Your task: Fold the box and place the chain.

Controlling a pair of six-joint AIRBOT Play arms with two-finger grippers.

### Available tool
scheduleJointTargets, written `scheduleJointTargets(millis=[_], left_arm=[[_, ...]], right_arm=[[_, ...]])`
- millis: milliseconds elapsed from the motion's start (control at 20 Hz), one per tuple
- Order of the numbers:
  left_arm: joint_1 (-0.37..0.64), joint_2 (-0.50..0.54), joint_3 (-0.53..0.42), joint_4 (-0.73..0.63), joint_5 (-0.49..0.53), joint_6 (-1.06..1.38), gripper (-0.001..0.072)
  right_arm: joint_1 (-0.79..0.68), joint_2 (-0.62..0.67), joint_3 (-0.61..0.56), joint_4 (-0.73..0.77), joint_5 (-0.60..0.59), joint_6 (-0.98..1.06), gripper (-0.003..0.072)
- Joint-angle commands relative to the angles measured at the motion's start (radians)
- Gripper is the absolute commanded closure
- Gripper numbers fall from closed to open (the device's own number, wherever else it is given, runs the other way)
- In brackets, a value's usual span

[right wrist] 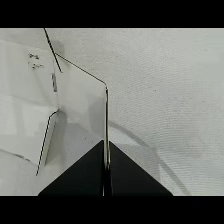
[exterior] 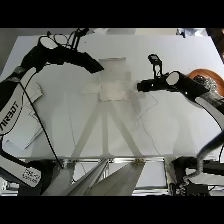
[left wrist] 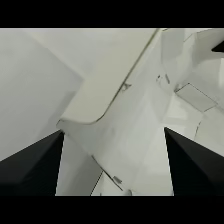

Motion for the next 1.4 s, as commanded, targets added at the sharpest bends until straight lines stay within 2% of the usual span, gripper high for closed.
scheduleJointTargets(millis=[0, 200, 500, 600, 800, 1150, 1350], left_arm=[[-0.043, -0.054, 0.043, 0.080, -0.013, -0.026, 0.0013], [-0.058, -0.062, 0.043, 0.174, -0.027, -0.076, 0.0013], [-0.043, -0.061, 0.043, 0.166, -0.047, -0.074, 0.0019], [-0.030, -0.065, 0.043, 0.135, -0.048, -0.077, 0.0089], [0.005, -0.098, 0.052, 0.063, -0.051, -0.099, 0.0089], [0.011, -0.175, 0.159, 0.045, -0.096, -0.093, 0.0134], [-0.008, -0.202, 0.164, 0.100, -0.144, -0.064, 0.0159]], right_arm=[[0.000, 0.001, 0.000, 0.000, 0.000, 0.000, 0.0676], [0.000, 0.001, 0.000, 0.000, 0.000, 0.000, 0.0676], [0.000, 0.001, 0.000, 0.000, 0.000, 0.000, 0.0676], [0.000, 0.001, 0.000, 0.000, 0.000, 0.000, 0.0676], [0.000, 0.001, 0.000, 0.000, 0.000, 0.000, 0.0676], [0.000, 0.001, 0.000, 0.000, 0.000, 0.000, 0.0676], [0.000, 0.001, 0.000, 0.000, 0.000, 0.000, 0.0676]])
